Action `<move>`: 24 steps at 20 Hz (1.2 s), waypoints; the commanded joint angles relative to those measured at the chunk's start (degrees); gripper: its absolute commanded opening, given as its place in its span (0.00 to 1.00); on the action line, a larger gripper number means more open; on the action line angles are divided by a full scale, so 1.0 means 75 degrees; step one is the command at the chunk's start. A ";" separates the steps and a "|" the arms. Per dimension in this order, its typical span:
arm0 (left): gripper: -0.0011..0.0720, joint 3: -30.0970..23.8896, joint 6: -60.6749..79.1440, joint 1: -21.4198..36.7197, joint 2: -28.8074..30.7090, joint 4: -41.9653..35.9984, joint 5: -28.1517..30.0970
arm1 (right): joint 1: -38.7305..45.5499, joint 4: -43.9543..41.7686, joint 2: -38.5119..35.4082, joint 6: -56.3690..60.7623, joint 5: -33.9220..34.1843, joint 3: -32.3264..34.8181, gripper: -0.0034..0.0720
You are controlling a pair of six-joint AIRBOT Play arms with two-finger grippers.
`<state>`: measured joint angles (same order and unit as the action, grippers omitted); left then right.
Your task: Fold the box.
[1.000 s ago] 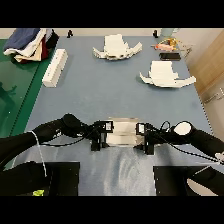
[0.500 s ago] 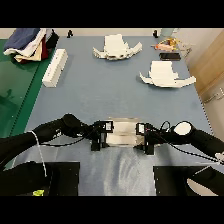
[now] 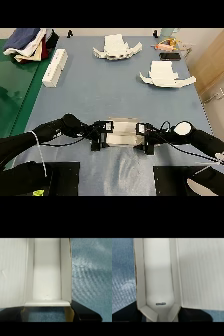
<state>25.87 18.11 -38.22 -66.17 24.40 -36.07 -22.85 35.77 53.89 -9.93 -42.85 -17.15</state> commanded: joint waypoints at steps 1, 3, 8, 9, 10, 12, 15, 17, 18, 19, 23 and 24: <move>0.59 0.0003 0.0003 -0.0003 -0.0003 0.0003 -0.0003 | 0.0003 0.0000 -0.0006 0.0000 -0.0006 -0.0006 0.73; 0.59 0.0003 0.0003 -0.0003 -0.0003 0.0003 -0.0003 | 0.0003 0.0003 -0.0006 0.0000 -0.0012 -0.0006 0.73; 0.59 0.0003 0.0003 -0.0003 -0.0003 0.0003 -0.0003 | 0.0003 -0.0052 -0.0009 -0.0003 -0.0017 -0.0006 0.96; 0.59 0.0003 0.0003 -0.0003 -0.0003 0.0003 -0.0003 | 0.0003 -0.0052 -0.0006 0.0114 -0.0038 -0.0006 1.00; 0.59 0.0003 0.0003 -0.0003 -0.0006 0.0003 -0.0003 | 0.0003 -0.0058 -0.0009 0.0207 -0.0087 -0.0006 1.00; 0.59 0.0003 0.0003 -0.0003 -0.0003 0.0003 -0.0006 | 0.0003 -0.0052 -0.0006 0.0204 -0.0087 -0.0006 0.99; 0.59 0.0003 0.0003 -0.0003 -0.0006 0.0003 -0.0006 | 0.0009 0.0058 -0.0006 0.0204 -0.0105 -0.0006 0.99; 0.59 0.0003 0.0003 -0.0003 -0.0003 0.0003 -0.0003 | 0.0076 0.0061 -0.0029 0.0207 -0.0085 -0.0006 1.00; 0.59 0.0003 0.0003 -0.0003 -0.0006 0.0003 -0.0012 | 0.0134 0.0073 -0.0102 0.0207 -0.0093 -0.0006 1.00; 0.59 0.0003 0.0003 -0.0003 -0.0006 0.0003 -0.0006 | 0.0227 0.0140 -0.0236 0.0207 -0.0114 -0.0006 1.00; 0.59 0.0003 0.0003 -0.0003 -0.0003 0.0003 -0.0006 | 0.0813 0.0979 -0.1055 0.0970 -0.0629 -0.0006 1.00; 0.59 0.0003 0.0003 -0.0003 -0.0006 0.0003 -0.0006 | 0.0979 0.1236 -0.1320 0.1291 -0.0901 -0.0006 1.00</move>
<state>25.89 18.00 -38.22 -66.22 24.34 -35.90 -18.22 40.29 47.92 -5.28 -46.15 -17.12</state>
